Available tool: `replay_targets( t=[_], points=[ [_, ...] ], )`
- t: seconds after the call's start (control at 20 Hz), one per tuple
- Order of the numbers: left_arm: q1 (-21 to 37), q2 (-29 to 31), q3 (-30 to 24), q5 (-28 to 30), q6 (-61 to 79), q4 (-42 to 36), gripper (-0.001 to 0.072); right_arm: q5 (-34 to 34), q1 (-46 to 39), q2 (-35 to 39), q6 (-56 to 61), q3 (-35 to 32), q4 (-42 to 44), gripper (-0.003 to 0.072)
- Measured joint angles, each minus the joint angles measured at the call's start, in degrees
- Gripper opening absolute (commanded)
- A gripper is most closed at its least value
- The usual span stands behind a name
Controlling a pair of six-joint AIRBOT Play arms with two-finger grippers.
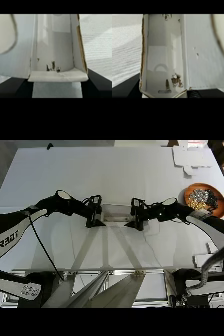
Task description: Fold the box and place the chain.
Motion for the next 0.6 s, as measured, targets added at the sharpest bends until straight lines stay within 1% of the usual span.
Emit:
replay_targets(
  t=[0.2, 0.25, 0.35, 0.45, 0.6],
  points=[
    [0.0, 0.0, 0.0, 0.1, 0.0, 0.0, 0.0208, 0.0, 0.0, 0.0, 0.0, 0.0, 0.1, 0.0432],
    [0.0, 0.0, 0.0, 0.1, 0.0, 0.0, 0.0208, 0.1, 0.0, 0.0, 0.0, 0.0, 0.2, 0.0447],
    [0.0, 0.0, 0.0, 0.1, -0.1, 0.0, 0.0208, 0.1, 0.0, 0.0, 0.0, 0.0, 0.3, 0.0687],
    [0.0, 0.0, 0.0, 0.1, -0.1, 0.0, 0.0208, 0.0, 0.0, 0.3, 0.0, 0.0, 0.5, 0.0691],
    [0.0, 0.0, 0.0, 0.1, -0.1, 0.0, 0.0208, -0.2, -0.3, 2.7, 0.5, 0.0, -0.2, 0.069]
  ],
)
